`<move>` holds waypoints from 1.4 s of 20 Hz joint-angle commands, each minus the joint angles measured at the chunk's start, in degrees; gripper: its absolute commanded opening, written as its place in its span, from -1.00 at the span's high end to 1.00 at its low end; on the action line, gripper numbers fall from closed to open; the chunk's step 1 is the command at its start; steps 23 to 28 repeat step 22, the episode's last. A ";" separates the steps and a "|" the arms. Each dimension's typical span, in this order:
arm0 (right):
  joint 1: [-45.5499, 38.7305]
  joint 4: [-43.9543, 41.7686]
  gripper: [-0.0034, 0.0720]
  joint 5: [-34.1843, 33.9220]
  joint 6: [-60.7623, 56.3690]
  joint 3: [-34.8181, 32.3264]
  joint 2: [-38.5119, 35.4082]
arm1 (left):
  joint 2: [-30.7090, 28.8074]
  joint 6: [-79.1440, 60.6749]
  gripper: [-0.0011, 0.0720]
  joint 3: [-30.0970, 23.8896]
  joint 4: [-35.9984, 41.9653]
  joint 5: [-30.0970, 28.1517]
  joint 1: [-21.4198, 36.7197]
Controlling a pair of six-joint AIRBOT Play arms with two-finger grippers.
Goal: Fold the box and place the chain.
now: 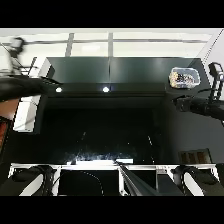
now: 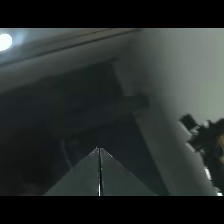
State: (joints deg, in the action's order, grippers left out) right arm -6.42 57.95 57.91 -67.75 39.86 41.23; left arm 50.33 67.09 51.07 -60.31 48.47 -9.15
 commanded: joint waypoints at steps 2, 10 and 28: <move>0.00 3.78 0.80 -1.49 -1.03 -2.08 0.00 | 0.15 5.99 0.89 -6.43 -5.66 -16.57 -15.02; 0.00 3.58 0.80 -1.40 -1.03 -2.08 0.00 | 0.15 5.99 0.89 -6.43 -5.62 -16.55 -14.75; 0.00 3.61 0.80 -1.40 -1.03 -2.08 0.00 | 0.15 5.99 0.89 -6.43 -5.62 -16.57 -14.75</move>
